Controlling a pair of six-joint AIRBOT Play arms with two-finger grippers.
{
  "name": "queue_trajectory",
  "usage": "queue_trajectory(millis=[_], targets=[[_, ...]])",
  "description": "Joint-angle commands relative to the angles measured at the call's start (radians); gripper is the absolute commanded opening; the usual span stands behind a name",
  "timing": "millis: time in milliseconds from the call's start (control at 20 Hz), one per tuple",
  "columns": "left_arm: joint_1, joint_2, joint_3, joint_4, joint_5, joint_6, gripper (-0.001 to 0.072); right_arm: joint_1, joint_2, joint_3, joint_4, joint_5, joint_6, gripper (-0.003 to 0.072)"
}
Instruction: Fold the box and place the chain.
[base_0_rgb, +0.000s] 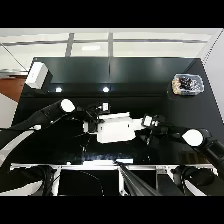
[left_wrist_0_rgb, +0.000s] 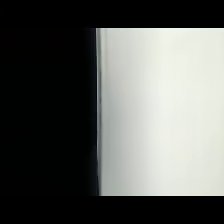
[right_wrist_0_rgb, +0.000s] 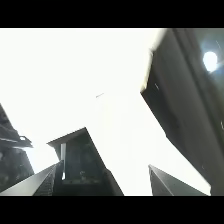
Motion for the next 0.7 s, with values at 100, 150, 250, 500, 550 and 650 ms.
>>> queue_trajectory(millis=[100, 150, 250, 500, 550, 650], targets=[[-0.003, -0.012, 0.008, 0.004, -0.019, -0.003, 0.0024, 0.081, -0.066, -0.011, 0.02, -0.029, -0.14, 0.0709], [-0.003, -0.012, 0.008, 0.007, -0.031, -0.003, 0.0024, 0.087, -0.08, -0.011, 0.021, -0.027, -0.172, 0.0709], [-0.003, -0.012, 0.008, 0.01, -0.047, -0.002, 0.0025, 0.091, -0.108, -0.011, 0.06, -0.023, -0.216, 0.0709], [-0.006, -0.014, 0.041, 0.035, -0.113, -0.004, 0.0024, 0.097, -0.143, -0.011, 0.111, -0.013, -0.336, 0.0708], [-0.008, -0.018, 0.046, 0.044, -0.118, -0.013, 0.0024, 0.097, -0.144, -0.011, 0.115, -0.02, -0.345, 0.0708], [-0.013, -0.036, 0.051, 0.064, -0.129, -0.039, 0.0024, 0.097, -0.144, -0.011, 0.153, -0.019, -0.355, 0.0709]])
